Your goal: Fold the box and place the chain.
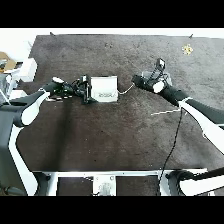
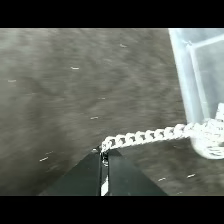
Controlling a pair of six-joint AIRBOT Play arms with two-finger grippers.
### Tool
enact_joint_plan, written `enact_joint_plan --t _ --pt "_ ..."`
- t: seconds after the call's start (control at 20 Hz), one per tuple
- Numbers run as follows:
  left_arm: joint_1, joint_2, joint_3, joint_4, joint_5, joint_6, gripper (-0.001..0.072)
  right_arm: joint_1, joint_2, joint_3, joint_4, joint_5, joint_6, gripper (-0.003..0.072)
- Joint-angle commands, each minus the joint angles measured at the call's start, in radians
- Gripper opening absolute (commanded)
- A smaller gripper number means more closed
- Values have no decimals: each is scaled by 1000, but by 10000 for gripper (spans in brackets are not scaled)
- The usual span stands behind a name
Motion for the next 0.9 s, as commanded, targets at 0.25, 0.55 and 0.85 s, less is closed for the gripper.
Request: enact_joint_plan --t 0.25,0.55,0.85 --pt "0 1 0 0 0 0 344 179 259 2 -25 47 -111 -1" --pt "0 1 0 0 0 0 344 317 271 36 -31 -27 -112 -1" --pt "0 1 0 0 0 0 344 374 267 180 -126 -31 -111 -1"
